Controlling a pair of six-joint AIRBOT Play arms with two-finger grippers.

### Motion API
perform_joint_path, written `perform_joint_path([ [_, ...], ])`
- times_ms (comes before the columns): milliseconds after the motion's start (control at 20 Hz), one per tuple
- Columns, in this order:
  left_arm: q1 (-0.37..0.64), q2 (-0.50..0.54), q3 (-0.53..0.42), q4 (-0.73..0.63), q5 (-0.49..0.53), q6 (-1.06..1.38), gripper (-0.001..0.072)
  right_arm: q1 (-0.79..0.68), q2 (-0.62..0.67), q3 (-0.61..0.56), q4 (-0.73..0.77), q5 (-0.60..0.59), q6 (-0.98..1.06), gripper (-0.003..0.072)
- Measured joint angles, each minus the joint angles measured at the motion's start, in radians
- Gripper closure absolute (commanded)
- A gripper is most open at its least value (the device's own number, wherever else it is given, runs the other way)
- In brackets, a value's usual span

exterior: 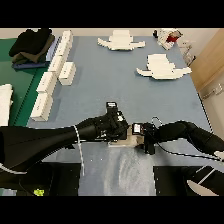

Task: Fold the box.

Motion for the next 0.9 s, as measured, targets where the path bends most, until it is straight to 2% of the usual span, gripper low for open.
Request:
perform_joint_path([
  [50, 0.000, 0.000, 0.000, 0.000, 0.000, 0.000, 0.0692, 0.000, 0.000, 0.000, 0.000, 0.000, 0.000, 0.0187],
  [100, 0.000, 0.000, 0.000, -0.001, 0.000, 0.000, 0.0543, 0.000, 0.000, 0.000, 0.000, 0.000, 0.000, 0.0188],
  [150, 0.000, -0.001, 0.000, -0.005, 0.010, 0.001, 0.0167, 0.000, 0.000, 0.000, 0.000, 0.000, -0.001, 0.0188],
  [200, 0.000, -0.001, 0.001, -0.018, 0.030, 0.007, 0.0048, 0.000, 0.000, 0.000, 0.000, 0.000, -0.002, 0.0187],
  [550, 0.000, 0.036, 0.004, -0.019, -0.042, 0.039, 0.0048, 0.000, 0.000, 0.000, 0.000, 0.001, -0.002, 0.0187],
  [800, 0.000, 0.163, 0.009, -0.018, -0.139, 0.079, 0.0057, 0.000, 0.000, 0.000, 0.000, 0.001, -0.002, 0.0188],
  [850, 0.000, 0.193, 0.010, -0.018, -0.163, 0.088, 0.0388, 0.000, 0.000, 0.000, 0.000, 0.001, -0.002, 0.0187],
  [900, 0.000, 0.223, 0.011, -0.018, -0.186, 0.098, 0.0684, 0.000, 0.000, 0.000, 0.000, 0.001, -0.002, 0.0188],
])
